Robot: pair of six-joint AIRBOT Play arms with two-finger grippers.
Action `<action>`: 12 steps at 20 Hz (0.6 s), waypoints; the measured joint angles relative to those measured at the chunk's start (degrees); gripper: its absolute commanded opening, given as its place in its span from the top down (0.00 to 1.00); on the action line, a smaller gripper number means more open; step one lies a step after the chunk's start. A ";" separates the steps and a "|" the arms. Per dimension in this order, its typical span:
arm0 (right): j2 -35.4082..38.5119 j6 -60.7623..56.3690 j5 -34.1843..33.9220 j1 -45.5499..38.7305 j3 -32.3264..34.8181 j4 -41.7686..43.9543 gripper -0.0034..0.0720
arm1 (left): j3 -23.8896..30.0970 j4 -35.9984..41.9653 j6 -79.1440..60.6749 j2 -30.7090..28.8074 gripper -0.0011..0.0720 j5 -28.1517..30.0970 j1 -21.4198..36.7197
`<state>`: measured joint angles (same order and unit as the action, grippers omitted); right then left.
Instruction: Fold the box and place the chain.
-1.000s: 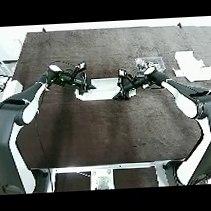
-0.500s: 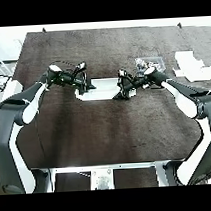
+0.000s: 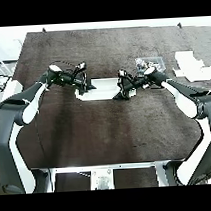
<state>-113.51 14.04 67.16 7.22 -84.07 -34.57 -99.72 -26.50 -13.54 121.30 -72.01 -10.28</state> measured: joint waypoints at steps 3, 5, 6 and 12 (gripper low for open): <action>0.00 0.00 0.07 0.00 0.00 -0.02 0.32 | -0.07 0.13 0.00 0.00 0.35 -1.44 -0.02; 0.00 0.00 0.04 0.00 0.00 -0.02 0.32 | -0.15 0.24 0.11 -0.24 0.39 -1.95 0.00; 0.00 0.00 0.04 0.00 0.00 -0.02 0.32 | -0.22 0.28 0.13 -0.48 0.39 -2.29 0.04; 0.00 -0.04 0.02 0.00 0.00 -0.02 0.33 | -1.88 0.07 2.21 -2.69 0.39 -6.47 2.19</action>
<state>-113.51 14.00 67.18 7.22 -84.07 -34.59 -101.60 -26.44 -11.33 118.61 -78.48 -8.10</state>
